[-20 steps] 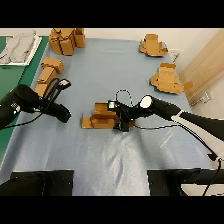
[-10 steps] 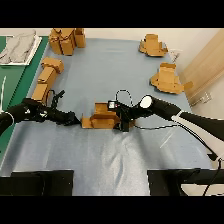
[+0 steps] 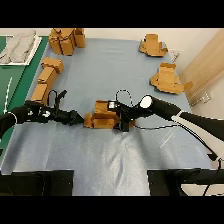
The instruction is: Fold the box.
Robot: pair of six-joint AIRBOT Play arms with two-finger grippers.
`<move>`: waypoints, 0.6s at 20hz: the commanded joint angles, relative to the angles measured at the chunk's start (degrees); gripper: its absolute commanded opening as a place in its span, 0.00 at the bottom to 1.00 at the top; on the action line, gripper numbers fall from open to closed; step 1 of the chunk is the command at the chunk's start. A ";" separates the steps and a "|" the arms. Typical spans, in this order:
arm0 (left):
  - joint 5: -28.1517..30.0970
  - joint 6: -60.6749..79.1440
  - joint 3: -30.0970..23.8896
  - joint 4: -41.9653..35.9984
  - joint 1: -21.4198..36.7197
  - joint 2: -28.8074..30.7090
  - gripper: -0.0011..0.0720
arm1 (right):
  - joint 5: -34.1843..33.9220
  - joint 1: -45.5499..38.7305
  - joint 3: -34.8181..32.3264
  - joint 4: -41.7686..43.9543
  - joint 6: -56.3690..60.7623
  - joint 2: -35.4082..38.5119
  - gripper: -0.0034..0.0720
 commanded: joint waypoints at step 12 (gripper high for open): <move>-4.76 7.61 0.00 -6.73 -2.03 -0.04 0.37 | 0.00 0.07 0.00 0.00 0.02 -0.04 0.58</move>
